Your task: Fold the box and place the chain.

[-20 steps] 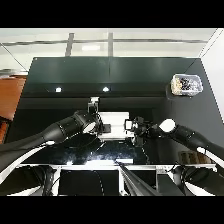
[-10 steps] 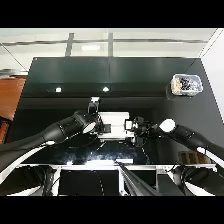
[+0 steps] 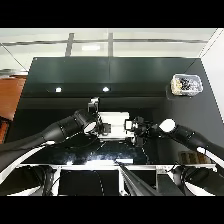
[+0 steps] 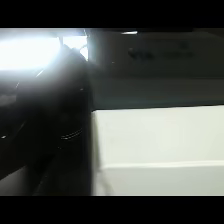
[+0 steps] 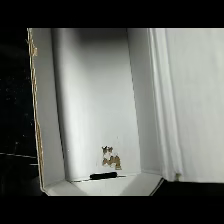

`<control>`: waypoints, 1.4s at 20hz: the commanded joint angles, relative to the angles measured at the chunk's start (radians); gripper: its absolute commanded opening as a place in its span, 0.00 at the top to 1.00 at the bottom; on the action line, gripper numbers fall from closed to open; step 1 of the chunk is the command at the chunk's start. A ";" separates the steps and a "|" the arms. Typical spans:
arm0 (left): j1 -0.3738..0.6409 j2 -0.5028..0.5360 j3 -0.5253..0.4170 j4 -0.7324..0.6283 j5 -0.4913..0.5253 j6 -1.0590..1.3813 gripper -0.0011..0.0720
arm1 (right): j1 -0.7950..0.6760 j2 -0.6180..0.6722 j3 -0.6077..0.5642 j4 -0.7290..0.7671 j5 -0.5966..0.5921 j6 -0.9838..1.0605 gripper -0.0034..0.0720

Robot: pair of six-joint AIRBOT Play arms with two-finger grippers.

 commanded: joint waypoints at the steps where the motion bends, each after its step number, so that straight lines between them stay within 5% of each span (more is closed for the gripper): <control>1: 0.000 0.000 0.013 0.001 -0.003 -0.002 0.21 | 0.000 0.000 0.000 0.000 0.000 0.001 0.50; 5: 0.000 0.000 0.013 -0.022 -0.013 -0.002 0.28 | 0.000 0.000 0.000 0.000 0.000 0.001 0.50; 15: -0.010 -0.033 0.013 -0.022 -0.024 0.029 0.94 | 0.000 0.000 0.000 0.000 0.000 0.001 0.50; 22: -0.010 -0.033 0.016 -0.022 -0.023 0.029 0.94 | 0.000 0.000 0.000 0.001 0.000 0.001 0.50; 23: -0.010 -0.033 0.016 -0.023 -0.025 0.029 0.94 | 0.000 0.000 0.000 0.001 -0.001 0.004 0.42; 25: -0.010 -0.033 0.016 -0.024 -0.040 0.029 0.95 | -0.001 0.001 0.000 0.001 -0.023 0.015 0.00; 28: -0.010 -0.031 0.024 -0.016 -0.067 0.029 0.94 | -0.001 0.029 0.000 -0.040 -0.015 0.015 0.00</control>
